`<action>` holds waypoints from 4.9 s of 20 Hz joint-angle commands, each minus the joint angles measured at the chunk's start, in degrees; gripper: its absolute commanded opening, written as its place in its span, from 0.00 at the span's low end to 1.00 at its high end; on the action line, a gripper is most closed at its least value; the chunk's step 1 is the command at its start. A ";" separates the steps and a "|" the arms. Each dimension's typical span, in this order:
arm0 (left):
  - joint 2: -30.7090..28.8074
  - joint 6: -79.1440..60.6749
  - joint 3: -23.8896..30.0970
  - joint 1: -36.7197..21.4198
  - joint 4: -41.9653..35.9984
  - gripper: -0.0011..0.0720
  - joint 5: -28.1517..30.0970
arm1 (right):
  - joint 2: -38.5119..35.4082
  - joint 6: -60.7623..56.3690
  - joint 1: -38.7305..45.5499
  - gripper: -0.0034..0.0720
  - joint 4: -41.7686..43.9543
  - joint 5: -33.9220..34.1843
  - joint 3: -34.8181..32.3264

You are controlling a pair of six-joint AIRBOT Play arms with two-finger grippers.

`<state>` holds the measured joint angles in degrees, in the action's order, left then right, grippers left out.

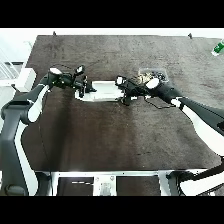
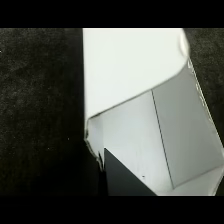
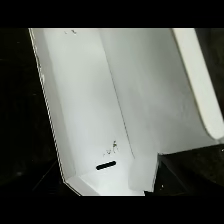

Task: Fold the box and place the chain.

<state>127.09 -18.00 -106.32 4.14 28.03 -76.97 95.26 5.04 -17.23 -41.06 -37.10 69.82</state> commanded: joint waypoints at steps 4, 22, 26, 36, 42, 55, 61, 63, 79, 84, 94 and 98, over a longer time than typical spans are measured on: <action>0.04 0.00 0.02 -0.07 0.02 0.04 -0.13 | 0.02 4.00 1.68 1.00 4.11 -0.46 0.61; 0.04 0.00 0.02 -0.07 0.02 0.04 -0.20 | 14.95 4.07 7.32 1.00 7.69 -25.86 16.81; 0.04 0.00 0.02 -0.07 0.02 0.04 -0.17 | 16.57 4.63 7.23 1.00 8.35 -27.28 18.01; 0.04 0.00 0.02 -0.07 0.02 0.04 -0.17 | 22.95 4.44 7.23 1.00 8.72 -30.97 24.20; 0.04 0.00 0.02 -0.07 0.02 0.04 -0.17 | 24.96 4.22 6.95 0.99 9.18 -32.61 26.93; 0.04 0.00 0.02 -0.07 0.02 0.04 -0.17 | 25.88 5.07 6.23 0.94 8.92 -32.61 27.47; 0.04 0.00 0.02 -0.07 0.02 0.04 -0.17 | 26.03 5.07 6.29 0.93 8.92 -32.37 27.47; 0.04 0.00 0.02 -0.07 0.02 0.04 -0.17 | 26.49 5.05 6.51 0.93 8.72 -32.22 27.47; 0.04 0.00 0.02 -0.07 0.02 0.04 -0.15 | 26.58 6.19 6.64 0.79 9.40 -31.82 27.47; 0.04 0.00 0.02 -0.07 0.02 0.04 -0.15 | 26.58 6.21 6.64 0.79 9.38 -31.50 27.47; 0.04 0.00 0.02 -0.07 0.02 0.04 -0.15 | 26.58 8.09 6.64 0.58 9.40 -31.52 27.47; 0.04 0.00 0.02 -0.07 0.02 0.04 -0.15 | 26.58 8.11 6.64 0.61 9.40 -31.52 27.47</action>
<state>127.09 -17.98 -106.32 4.14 28.05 -77.17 121.80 13.06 -10.57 -31.68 -68.64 97.23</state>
